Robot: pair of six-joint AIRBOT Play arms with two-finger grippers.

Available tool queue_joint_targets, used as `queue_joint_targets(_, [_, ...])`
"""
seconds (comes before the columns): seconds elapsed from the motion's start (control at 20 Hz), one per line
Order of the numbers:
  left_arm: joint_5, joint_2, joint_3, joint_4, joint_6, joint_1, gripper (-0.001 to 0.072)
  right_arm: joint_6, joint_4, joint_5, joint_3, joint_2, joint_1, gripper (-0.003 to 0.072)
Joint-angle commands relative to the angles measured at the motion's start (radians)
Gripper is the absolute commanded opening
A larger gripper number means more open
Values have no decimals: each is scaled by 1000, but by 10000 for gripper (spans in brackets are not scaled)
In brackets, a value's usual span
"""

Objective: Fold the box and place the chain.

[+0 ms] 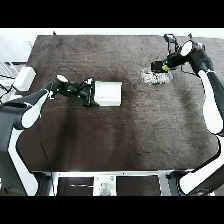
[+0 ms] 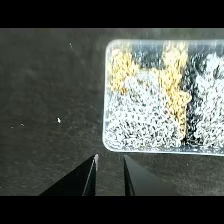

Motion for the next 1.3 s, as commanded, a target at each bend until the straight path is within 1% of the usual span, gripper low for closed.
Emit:
queue_joint_targets(0.0, [-1,0,0,0,0,0,588,4,-12,-18,-12,-61,-4,221])
queue_joint_targets(0.1, [0,0,0,0,-1,0,588,4,-11,-66,-12,-100,-3,220])
queue_joint_targets(0.2, [0,0,0,0,0,0,588,5,-11,-86,-11,-116,-3,220])
queue_joint_targets(0.6, [0,0,0,0,0,0,588,13,58,-66,-13,-146,-2,225])
queue_joint_targets(0.65, [0,0,0,0,0,0,588,13,62,-63,-13,-156,-2,242])
queue_joint_targets(0.7, [0,0,0,0,0,0,589,12,74,-63,-12,-165,-2,243])
queue_joint_targets(0.75, [0,0,0,0,0,0,589,11,87,-64,-12,-173,-2,223])
queue_joint_targets(0.8, [0,0,0,0,0,0,588,11,87,-68,-11,-177,-1,172])
queue_joint_targets(0.85, [0,0,0,0,0,0,589,11,86,-79,-10,-182,-1,170])
queue_joint_targets(0.9, [0,0,0,0,0,0,588,11,86,-99,-10,-183,-1,121])
queue_joint_targets(0.95, [0,0,0,0,0,0,588,12,86,-117,-6,-183,-3,3])
queue_joint_targets(1.1, [0,0,0,0,0,0,588,12,87,-108,42,-173,-2,8])
queue_joint_targets(1.25, [0,0,0,0,0,0,588,12,83,-59,74,-137,-2,7])
